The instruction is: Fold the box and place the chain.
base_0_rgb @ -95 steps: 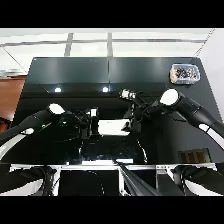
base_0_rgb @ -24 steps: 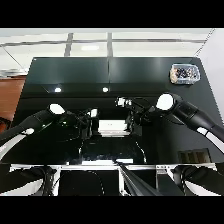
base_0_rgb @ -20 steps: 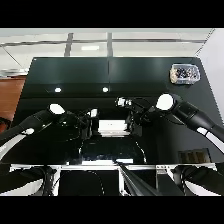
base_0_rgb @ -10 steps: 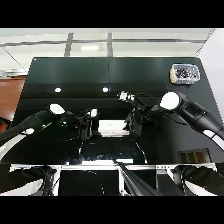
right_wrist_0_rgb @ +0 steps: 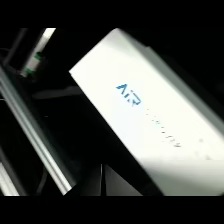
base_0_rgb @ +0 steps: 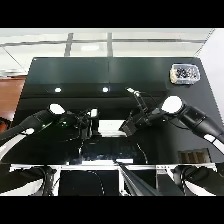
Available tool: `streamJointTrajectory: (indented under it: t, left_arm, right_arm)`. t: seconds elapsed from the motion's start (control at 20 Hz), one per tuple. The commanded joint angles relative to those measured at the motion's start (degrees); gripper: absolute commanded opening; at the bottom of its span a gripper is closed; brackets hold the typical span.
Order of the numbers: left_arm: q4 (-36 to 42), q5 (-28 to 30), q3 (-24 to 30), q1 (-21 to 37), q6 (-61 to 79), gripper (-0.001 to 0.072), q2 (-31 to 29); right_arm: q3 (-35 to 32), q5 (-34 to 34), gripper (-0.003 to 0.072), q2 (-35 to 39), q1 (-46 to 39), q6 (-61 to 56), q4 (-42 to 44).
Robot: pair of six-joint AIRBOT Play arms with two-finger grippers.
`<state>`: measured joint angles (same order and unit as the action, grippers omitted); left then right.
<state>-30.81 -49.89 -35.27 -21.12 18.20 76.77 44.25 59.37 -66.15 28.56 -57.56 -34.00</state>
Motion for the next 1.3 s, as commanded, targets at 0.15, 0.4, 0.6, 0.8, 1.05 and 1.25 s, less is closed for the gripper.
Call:
streamJointTrajectory:
  t: [0.15,0.4,0.6,0.8,1.05,1.25]
  left_arm:
    - [-0.02,0.00,-0.02,0.00,0.00,0.0396,0.02]
    - [-0.02,0.00,-0.02,0.00,0.00,0.0397,0.02]
    - [-0.02,0.00,-0.02,0.00,0.00,0.0397,0.02]
    - [-0.02,0.00,-0.02,0.00,0.00,0.0400,0.02]
    - [-0.02,0.02,-0.02,0.00,0.00,0.0403,0.02]
    - [0.00,0.00,-0.02,0.00,0.00,0.0402,0.02]
  right_arm:
    - [-4.79,-8.33,0.0001,-3.67,0.00,-5.73,11.72]
    - [-4.79,-8.90,0.0002,-4.87,0.00,-7.15,10.43]
    - [-4.79,-9.90,0.0003,-5.11,0.00,-8.92,7.93]
    - [-4.79,-11.21,0.0003,-5.25,0.02,-11.96,4.13]
    - [-4.79,-11.91,0.0005,-5.25,0.13,-12.31,3.28]
    - [-4.79,-12.76,0.0005,-5.25,0.13,-12.35,2.80]
